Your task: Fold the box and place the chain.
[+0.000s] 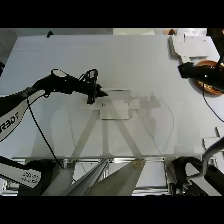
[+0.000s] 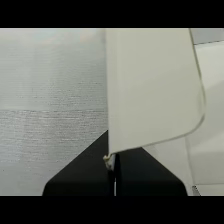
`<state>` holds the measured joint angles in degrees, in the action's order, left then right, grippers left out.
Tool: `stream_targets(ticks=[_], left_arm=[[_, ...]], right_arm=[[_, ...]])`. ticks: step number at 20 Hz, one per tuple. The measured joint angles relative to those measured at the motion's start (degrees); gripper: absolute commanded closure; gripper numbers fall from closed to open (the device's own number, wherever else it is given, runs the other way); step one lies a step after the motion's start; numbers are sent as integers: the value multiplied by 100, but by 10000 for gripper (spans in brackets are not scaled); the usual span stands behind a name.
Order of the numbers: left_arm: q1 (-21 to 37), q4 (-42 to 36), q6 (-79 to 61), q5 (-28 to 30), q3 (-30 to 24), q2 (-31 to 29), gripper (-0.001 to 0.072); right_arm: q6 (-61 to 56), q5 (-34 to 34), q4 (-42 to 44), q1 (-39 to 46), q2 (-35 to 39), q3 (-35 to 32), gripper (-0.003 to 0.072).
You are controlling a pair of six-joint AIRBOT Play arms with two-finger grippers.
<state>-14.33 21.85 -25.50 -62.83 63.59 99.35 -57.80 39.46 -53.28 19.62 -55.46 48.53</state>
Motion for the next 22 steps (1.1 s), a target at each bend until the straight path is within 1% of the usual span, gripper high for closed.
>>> stream_targets(ticks=[3, 5, 9, 12, 16, 19, 22], left_arm=[[-2, 0, 0, 0, 0, 0, 696], [0, 0, 0, 0, 0, 0, 696], [-2, 0, 0, 0, 0, 0, 696], [-2, 0, 0, 0, 0, 0, 696], [-2, 0, 0, 0, 0, 0, 696], [0, 0, 0, 0, 0, 0, 696], [-2, 0, 0, 0, 0, 0, 696]], right_arm=[[763, 907, 63, -409, 4, 186, -26], [1370, 1364, 87, -813, 4, 256, -25], [2518, 1770, -96, -1757, 4, 313, -22], [3056, 1906, -769, -2496, 0, 323, -21], [3373, 1812, -1246, -2938, -7, 170, -21], [4022, 1292, -1281, -3049, -9, -348, -19], [4942, 717, -909, -3091, -76, -918, -10]])
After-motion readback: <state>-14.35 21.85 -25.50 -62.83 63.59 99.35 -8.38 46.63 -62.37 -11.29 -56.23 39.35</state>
